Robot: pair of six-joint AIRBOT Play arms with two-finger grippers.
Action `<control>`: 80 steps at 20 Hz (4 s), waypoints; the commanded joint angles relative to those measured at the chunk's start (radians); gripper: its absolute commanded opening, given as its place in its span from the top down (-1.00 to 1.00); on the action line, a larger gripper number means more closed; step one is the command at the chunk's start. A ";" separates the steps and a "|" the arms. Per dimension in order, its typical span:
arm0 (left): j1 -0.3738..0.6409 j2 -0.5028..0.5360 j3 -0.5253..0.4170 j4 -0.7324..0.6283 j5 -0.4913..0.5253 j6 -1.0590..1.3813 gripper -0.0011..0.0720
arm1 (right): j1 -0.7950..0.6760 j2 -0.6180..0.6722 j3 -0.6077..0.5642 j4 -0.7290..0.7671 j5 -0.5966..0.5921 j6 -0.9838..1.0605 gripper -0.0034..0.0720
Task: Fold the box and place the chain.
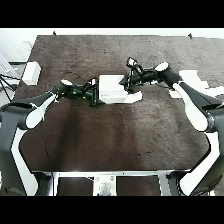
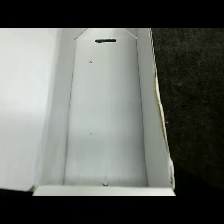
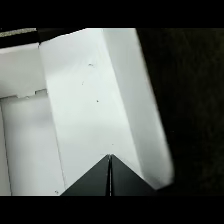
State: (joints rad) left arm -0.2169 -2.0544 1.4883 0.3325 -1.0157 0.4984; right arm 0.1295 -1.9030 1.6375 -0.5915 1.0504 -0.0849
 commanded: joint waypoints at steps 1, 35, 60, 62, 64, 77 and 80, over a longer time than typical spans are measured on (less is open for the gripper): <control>0.000 0.001 0.000 0.000 0.002 0.000 0.20 | -0.019 0.130 -0.033 -0.043 0.025 0.006 0.90; 0.000 0.001 0.000 -0.001 0.010 0.000 0.20 | 0.033 0.142 -0.316 -0.141 -0.120 -0.111 0.16; 0.000 0.001 0.000 -0.001 0.010 0.000 0.20 | 0.074 0.129 -0.316 -0.216 -0.178 -0.014 0.60; 0.000 0.001 0.000 -0.001 0.010 0.000 0.20 | 0.072 0.157 -0.316 -0.352 -0.114 0.097 0.78; 0.000 0.001 0.000 -0.001 0.010 0.000 0.20 | 0.060 0.198 -0.316 -0.415 -0.074 0.166 0.88; 0.000 0.001 0.000 -0.001 0.010 0.000 0.20 | -0.227 0.321 -0.317 -0.369 -0.073 0.663 0.89; 0.000 0.001 0.000 -0.001 0.010 0.000 0.20 | -0.257 0.269 -0.317 -0.322 -0.073 0.775 0.89</control>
State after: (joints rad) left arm -0.2169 -2.0541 1.4883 0.3313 -1.0058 0.4980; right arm -0.0887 -1.5986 1.3205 -0.9565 0.9764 0.5449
